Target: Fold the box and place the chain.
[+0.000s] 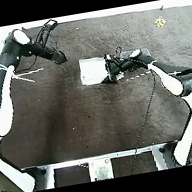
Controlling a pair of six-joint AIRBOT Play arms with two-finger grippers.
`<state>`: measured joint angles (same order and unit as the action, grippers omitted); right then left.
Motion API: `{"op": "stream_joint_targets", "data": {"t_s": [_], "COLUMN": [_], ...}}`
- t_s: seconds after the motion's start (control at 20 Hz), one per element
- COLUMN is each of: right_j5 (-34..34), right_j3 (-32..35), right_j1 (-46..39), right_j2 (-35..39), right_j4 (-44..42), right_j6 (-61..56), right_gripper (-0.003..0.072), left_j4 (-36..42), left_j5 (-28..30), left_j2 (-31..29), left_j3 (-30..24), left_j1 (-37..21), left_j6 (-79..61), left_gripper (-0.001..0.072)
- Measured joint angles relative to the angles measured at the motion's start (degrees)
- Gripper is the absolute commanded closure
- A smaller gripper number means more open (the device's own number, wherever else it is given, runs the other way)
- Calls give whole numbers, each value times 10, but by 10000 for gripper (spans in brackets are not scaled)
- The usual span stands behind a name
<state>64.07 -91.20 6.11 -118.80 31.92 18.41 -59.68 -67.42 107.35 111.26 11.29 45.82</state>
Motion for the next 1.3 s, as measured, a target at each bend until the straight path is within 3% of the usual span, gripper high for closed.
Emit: {"op": "stream_joint_targets", "data": {"t_s": [0.2, 0.3, 0.5, 0.7, 0.95, 1.3], "right_j5": [0, 0, 0, 0, 0, 0], "right_j3": [0, 0, 0, 0, 0, 0], "right_j1": [0, 0, 0, 0, 0, 0], "right_j2": [0, 0, 0, 0, 0, 0], "right_j4": [0, 0, 0, 0, 0, 0], "right_j6": [0, 0, 0, 0, 0, 0], "right_gripper": [241, 241, 241, 241, 241, 241], "left_j4": [92, 161, 262, 322, 363, 374], "left_j5": [2, -30, -92, -130, -162, -146], "left_j2": [39, 66, 114, 156, 195, 224], "left_j3": [-24, -30, -35, -36, -37, -37], "left_j1": [-32, -45, -62, -66, -63, -38], "left_j6": [-139, -229, -405, -541, -613, -643], "left_gripper": [214, 72, -8, -8, -8, -8]}}
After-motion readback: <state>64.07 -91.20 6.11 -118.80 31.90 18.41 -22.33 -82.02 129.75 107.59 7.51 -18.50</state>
